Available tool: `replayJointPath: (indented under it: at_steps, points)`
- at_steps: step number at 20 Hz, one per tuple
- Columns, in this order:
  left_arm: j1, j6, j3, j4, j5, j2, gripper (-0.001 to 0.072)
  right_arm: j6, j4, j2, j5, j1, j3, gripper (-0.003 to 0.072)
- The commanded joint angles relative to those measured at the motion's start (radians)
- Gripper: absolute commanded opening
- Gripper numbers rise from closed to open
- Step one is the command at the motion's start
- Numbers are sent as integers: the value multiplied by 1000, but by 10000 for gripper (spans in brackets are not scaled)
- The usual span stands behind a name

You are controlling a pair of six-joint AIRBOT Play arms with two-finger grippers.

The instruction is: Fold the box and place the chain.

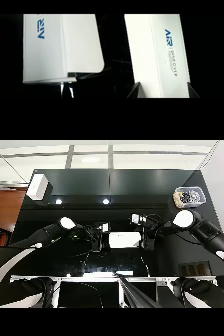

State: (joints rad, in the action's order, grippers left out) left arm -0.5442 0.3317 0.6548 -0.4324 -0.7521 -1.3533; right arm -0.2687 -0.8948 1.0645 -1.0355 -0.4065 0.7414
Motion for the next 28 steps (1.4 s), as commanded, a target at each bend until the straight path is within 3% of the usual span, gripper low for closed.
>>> replayJointPath:
  at_steps: [1, 3, 6, 8, 16, 17, 18, 25, 26, 27, 28]
  points:
    - [0, 0, 1, 0, 0, 0, 398, 2, 1, 0, 9, -1, -2, 674]
    - [0, 0, 1, 0, 0, 0, 397, 2, 6, 0, 3, -1, -2, 478]
    - [0, 0, 1, 0, 0, 0, 397, 1, 21, 0, -2, -1, -2, 477]
    - [0, 0, 1, 0, 0, 0, 398, 1, 31, 0, -1, -1, -2, 310]
    - [0, 0, 1, 0, 0, 0, 397, 0, 30, 0, 1, -1, -2, 303]
    - [0, 0, 1, 0, 0, 0, 398, 0, 30, 0, 1, -1, -2, 137]
    - [0, 0, 1, 0, 0, 0, 398, 1, 30, 0, 1, -1, -2, 21]
    - [0, 0, 1, 0, 0, 0, 397, 0, 31, 0, 3, -1, -2, 27]
    - [0, 0, 1, 0, 0, 0, 398, -9, 31, 0, 12, -1, -2, 216]
    - [0, 0, 1, 0, 0, 0, 398, -19, 31, 0, 28, -1, -2, 524]
    - [0, 0, 1, 0, 0, 0, 397, -23, 31, 0, 41, -1, -2, 582]
